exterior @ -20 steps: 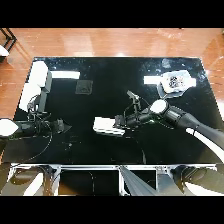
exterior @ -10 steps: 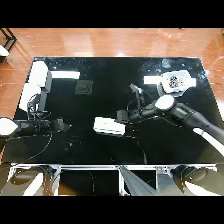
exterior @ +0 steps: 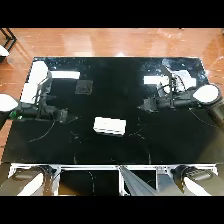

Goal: Fold the box and place the chain.

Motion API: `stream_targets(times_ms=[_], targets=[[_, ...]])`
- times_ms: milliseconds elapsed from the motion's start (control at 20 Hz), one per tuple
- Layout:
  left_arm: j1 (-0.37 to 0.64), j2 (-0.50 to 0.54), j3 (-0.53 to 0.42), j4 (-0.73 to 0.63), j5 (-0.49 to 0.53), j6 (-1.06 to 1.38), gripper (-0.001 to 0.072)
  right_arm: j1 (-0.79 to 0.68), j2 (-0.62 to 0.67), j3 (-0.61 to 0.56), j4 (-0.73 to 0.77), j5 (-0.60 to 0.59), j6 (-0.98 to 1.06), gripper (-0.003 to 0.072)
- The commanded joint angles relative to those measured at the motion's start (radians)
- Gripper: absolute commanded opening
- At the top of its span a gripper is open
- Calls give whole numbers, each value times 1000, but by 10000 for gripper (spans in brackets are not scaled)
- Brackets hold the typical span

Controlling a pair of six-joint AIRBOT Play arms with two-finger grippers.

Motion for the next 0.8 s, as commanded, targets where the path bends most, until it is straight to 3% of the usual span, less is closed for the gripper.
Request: stream_targets(times_ms=[0,150,300,450,750], targets=[[-149,-132,134,-70,21,460,632,-45,15,-25,-154,61,-3,19],[-335,-192,160,-69,122,801,632,-45,15,-43,-153,79,1,19],[-454,-230,158,-66,195,968,631,-45,15,-43,-154,87,1,19],[-481,-296,159,-68,275,982,630,-45,15,-43,-154,56,0,19],[-492,-340,157,-69,220,982,631,-45,15,-43,-154,30,0,19]])
